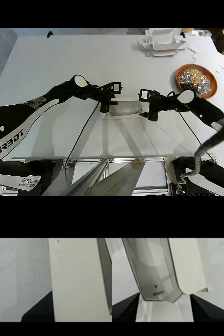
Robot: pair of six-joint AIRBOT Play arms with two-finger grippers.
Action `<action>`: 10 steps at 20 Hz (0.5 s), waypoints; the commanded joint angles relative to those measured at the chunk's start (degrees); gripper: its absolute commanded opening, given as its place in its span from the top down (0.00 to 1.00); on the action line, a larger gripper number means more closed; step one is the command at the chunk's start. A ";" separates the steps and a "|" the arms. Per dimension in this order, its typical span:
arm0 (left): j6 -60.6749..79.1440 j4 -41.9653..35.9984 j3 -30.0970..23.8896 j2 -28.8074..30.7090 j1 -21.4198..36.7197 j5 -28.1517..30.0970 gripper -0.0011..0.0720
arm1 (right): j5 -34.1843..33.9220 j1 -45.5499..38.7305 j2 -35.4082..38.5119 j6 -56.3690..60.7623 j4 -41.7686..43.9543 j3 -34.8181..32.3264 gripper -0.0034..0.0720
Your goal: Fold the box and place the chain.
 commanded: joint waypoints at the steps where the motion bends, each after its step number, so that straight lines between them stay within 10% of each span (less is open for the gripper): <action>1: 0.02 0.02 0.02 -0.02 -0.04 -0.02 0.97 | 2.05 -2.27 -3.34 -5.73 5.88 0.07 0.05; 10: 0.02 0.02 0.02 -0.04 -0.04 -0.04 0.97 | 4.98 -1.99 -9.70 -15.34 11.43 0.35 0.11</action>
